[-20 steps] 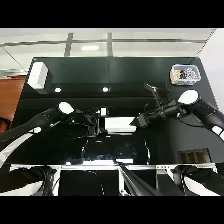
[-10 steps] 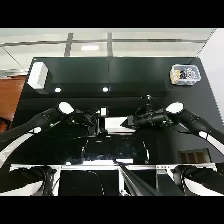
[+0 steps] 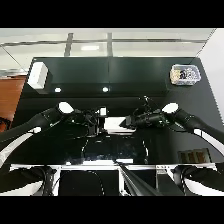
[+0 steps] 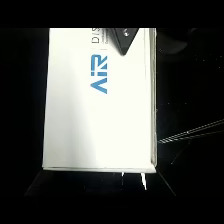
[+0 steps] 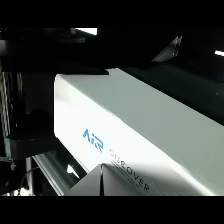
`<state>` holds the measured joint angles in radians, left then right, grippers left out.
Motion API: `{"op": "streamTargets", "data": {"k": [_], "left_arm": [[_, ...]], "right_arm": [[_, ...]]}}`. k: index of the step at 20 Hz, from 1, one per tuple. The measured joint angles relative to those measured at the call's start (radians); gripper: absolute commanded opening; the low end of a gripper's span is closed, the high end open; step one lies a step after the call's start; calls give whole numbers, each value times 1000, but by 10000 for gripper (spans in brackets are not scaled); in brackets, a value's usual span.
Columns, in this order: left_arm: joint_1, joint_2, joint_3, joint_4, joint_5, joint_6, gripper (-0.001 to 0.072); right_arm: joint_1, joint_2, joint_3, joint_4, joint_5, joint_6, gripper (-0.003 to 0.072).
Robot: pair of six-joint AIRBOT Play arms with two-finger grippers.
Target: Fold the box and place the chain.
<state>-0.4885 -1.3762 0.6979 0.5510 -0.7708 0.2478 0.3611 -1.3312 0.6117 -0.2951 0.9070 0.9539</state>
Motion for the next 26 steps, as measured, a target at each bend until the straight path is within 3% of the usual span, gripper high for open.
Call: {"op": "streamTargets", "data": {"k": [4, 10, 11, 12, 13, 21, 26], "left_arm": [[0, 0, 0, -2, 2, 0, 285], [5, 0, 4, -5, 2, -18, 298], [6, 0, 6, -6, 10, -35, 404], [6, 0, 9, -8, 13, -48, 588], [7, 0, 14, -6, 11, -58, 701], [16, 110, 99, 114, -61, -132, 712], [-49, 110, 153, -47, -49, -139, 711]], "right_arm": [[-38, 30, 18, -48, 55, -65, 11], [-245, 210, 73, -104, 325, -109, 11], [-287, 245, 76, -133, 364, -101, 11], [-330, 281, 79, -158, 391, -88, 11], [-374, 315, 82, -180, 418, -77, 11], [-681, 443, 86, -288, 609, -40, 11], [-749, 456, 85, -301, 608, -37, 11]]}}
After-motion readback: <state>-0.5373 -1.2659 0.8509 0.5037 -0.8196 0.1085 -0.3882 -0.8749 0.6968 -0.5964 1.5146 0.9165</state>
